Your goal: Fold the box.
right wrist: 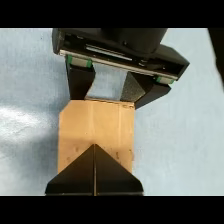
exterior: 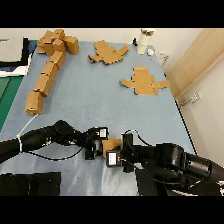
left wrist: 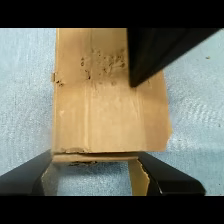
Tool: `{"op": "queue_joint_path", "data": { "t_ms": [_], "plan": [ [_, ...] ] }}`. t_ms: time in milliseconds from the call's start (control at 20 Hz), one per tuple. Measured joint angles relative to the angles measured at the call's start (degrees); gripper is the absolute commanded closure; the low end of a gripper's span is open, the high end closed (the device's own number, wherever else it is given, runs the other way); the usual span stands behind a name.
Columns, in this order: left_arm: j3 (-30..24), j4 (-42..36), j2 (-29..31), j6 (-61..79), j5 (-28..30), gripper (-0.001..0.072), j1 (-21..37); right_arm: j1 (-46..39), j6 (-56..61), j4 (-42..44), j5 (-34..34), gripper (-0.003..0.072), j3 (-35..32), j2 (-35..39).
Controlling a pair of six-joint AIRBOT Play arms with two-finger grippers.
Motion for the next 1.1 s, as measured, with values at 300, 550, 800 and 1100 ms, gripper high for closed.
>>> {"op": "queue_joint_path", "data": {
  "t_ms": [300, 550, 800, 1100],
  "plan": [
    [0.0, 0.0, 0.0, 0.0, 0.02, 0.0187, 0.0, 7.5, 13.57, -12.74, -1.62, 0.0679, -0.11, -0.48],
    [0.0, 0.0, 0.0, 0.0, 0.02, 0.0186, 0.0, 9.86, 18.82, -18.27, -2.36, 0.0665, -0.13, -0.63],
    [0.0, 0.0, 0.0, 0.0, 0.02, 0.0186, 0.0, 10.27, 20.2, -19.39, -2.47, 0.0308, -0.13, -0.66],
    [0.0, 0.0, 0.0, 0.0, 0.02, 0.0186, 0.0, 10.36, 20.63, -19.39, -2.6, 0.0308, -0.11, -1.27]
  ]
}}
